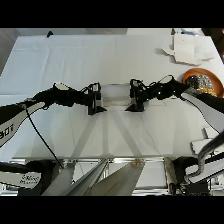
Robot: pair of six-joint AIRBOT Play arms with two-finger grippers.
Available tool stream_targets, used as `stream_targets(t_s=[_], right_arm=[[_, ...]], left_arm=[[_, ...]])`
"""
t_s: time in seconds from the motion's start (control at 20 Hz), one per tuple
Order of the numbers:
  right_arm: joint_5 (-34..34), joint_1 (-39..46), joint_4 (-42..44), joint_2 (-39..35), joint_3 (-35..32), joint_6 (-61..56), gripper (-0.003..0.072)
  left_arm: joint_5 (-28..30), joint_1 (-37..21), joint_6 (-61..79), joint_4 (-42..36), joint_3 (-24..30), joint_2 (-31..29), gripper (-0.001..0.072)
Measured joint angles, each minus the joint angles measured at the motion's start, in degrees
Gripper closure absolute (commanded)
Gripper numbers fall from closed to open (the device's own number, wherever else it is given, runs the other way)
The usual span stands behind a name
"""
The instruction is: Fold the box and place the chain.
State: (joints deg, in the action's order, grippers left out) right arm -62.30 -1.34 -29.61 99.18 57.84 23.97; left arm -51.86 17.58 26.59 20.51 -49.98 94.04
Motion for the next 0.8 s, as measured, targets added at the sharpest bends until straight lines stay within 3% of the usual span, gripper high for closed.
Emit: stream_targets(t_s=[0.5, 0.8], right_arm=[[-0.26, 1.53, -0.44, -2.05, 0.00, -0.22, -0.0021], [-5.27, 7.08, -2.58, -4.70, 0.00, -1.68, -0.0008]], left_arm=[[-0.02, -0.02, 0.00, 0.02, -0.02, 0.00, 0.0554], [-0.13, -0.02, 0.02, 0.04, -0.02, 0.00, 0.0554]])
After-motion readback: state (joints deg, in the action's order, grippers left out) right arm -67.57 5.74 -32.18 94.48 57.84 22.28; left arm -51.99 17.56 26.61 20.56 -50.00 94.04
